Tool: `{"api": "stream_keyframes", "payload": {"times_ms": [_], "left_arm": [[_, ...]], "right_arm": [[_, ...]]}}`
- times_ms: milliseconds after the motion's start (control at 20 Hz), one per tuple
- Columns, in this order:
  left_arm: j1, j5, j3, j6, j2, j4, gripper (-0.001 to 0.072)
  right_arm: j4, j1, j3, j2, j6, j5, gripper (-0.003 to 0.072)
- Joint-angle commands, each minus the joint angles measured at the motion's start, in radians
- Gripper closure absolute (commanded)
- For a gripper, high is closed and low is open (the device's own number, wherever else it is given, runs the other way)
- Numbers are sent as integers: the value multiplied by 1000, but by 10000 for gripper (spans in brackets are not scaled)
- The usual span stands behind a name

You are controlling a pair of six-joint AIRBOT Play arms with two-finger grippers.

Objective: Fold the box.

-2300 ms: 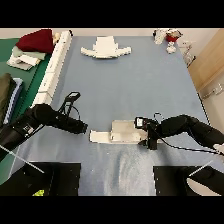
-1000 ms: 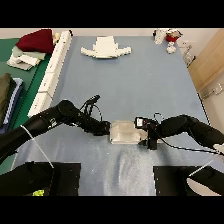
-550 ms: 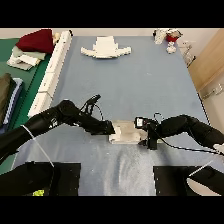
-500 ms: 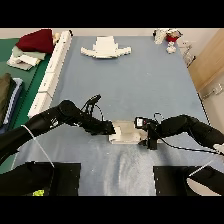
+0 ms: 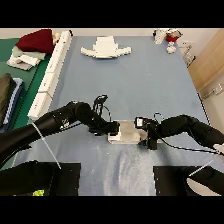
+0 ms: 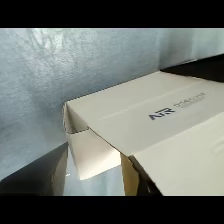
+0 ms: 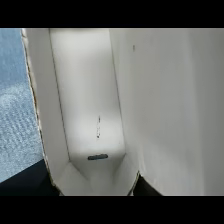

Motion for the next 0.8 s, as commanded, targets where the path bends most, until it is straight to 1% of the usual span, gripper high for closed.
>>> {"api": "stream_keyframes", "payload": {"times_ms": [0, 100, 200, 300, 350, 400, 600, 750], "left_arm": [[-82, -57, 54, -278, -30, 186, 249], [-123, -65, 67, -359, -48, 214, 249], [-164, -82, 94, -465, -65, 293, 250], [-198, -129, 140, -551, -92, 380, 252], [-211, -150, 168, -568, -109, 412, 312], [-221, -162, 193, -583, -127, 433, 313], [-227, -237, 284, -589, -213, 436, 312], [-227, -286, 327, -589, -257, 442, 312]], "right_arm": [[0, 0, 0, 0, 0, 0, 119], [0, 0, 0, 0, 0, 0, 119], [0, 0, 0, 0, 0, 0, 118], [0, 0, 0, 0, 0, 0, 119], [0, 0, 0, 0, 0, 0, 118], [0, 0, 0, 0, 0, 0, 118], [0, 0, 0, 0, 0, 0, 118], [0, 0, 0, 0, 0, 0, 118]]}}
